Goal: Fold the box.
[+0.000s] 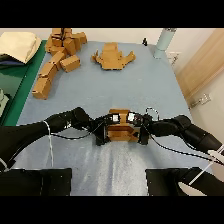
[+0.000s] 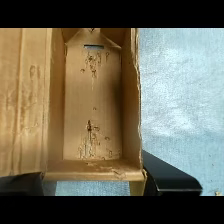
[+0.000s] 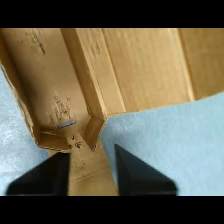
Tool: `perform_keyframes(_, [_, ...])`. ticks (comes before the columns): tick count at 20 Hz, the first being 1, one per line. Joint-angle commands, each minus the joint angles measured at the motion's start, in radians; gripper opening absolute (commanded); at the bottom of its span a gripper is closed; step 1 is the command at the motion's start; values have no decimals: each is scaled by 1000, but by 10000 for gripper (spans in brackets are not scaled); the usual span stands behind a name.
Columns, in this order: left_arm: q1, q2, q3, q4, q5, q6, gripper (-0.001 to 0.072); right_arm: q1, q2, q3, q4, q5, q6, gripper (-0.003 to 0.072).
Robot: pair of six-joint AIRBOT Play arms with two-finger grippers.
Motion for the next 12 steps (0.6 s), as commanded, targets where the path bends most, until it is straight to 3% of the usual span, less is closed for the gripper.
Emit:
perform_keyframes(1, [-1, 0, 0, 2, -15, 0, 422, 11, -13, 2, 53, 27, -79, 279])
perform_keyframes(4, [-1, 0, 0, 2, -15, 0, 422, 45, -13, 2, 76, 28, -98, 277])
perform_keyframes(6, [-1, 0, 0, 2, -15, 0, 422, 68, -13, 2, 76, 29, -98, 147])
perform_keyframes(12, [-1, 0, 0, 2, -15, 0, 422, 87, -15, 2, 79, 90, -98, 147])
